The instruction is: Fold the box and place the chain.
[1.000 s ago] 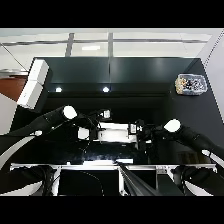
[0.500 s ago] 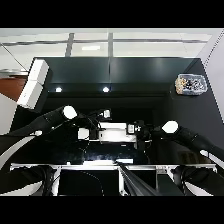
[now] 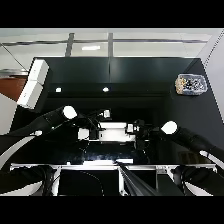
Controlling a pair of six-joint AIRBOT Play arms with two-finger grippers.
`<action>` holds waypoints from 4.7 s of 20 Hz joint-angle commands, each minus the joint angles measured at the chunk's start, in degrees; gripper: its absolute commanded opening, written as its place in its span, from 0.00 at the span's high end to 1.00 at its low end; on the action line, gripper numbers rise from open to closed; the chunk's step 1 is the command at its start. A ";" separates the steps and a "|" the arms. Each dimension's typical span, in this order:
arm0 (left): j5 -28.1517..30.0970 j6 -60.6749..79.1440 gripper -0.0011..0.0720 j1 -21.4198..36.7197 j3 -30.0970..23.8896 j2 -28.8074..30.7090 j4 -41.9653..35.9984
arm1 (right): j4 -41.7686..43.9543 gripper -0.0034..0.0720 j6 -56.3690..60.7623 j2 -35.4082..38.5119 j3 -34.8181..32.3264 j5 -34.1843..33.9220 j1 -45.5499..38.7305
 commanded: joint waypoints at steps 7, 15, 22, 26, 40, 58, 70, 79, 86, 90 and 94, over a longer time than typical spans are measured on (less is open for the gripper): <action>0.02 0.07 0.95 -0.02 0.00 -0.02 0.07 | -1.22 0.01 1.16 -0.02 0.02 0.07 0.07; 0.00 0.07 0.95 -0.02 0.00 -0.02 -0.57 | -1.25 0.01 1.20 -0.09 0.02 -0.02 0.09; -0.22 0.07 0.95 -0.02 0.00 -0.02 -0.57 | -1.27 0.32 1.18 -0.09 0.02 0.02 0.09; -1.60 -0.13 0.93 0.11 0.46 0.15 -0.26 | -1.25 0.32 1.20 -0.09 0.02 0.00 0.09; -24.44 -28.68 0.80 8.35 0.85 21.42 15.10 | -1.22 0.32 1.40 -0.09 0.02 -0.17 0.07; 14.99 -23.02 0.95 0.98 -8.26 13.62 -22.84 | -1.20 0.32 1.42 -0.09 0.02 -0.20 0.07; 8.59 -20.76 0.94 4.24 -5.92 11.93 -13.81 | -1.20 0.32 1.60 -0.09 0.02 -0.35 0.07; -16.74 -17.88 0.11 18.86 -5.95 22.03 10.14 | -1.20 0.32 1.57 -0.09 0.02 -0.37 0.07; -8.70 8.22 0.11 13.42 -12.22 21.94 -1.09 | -1.20 0.32 1.60 -0.09 0.02 -0.37 0.07; -3.37 10.64 0.12 7.67 -12.79 18.78 -3.41 | -1.20 0.32 1.60 -0.07 0.02 -0.37 0.07; -0.81 10.34 0.12 3.98 -12.79 14.43 -4.72 | -1.20 0.32 1.60 -0.09 0.02 -0.37 0.07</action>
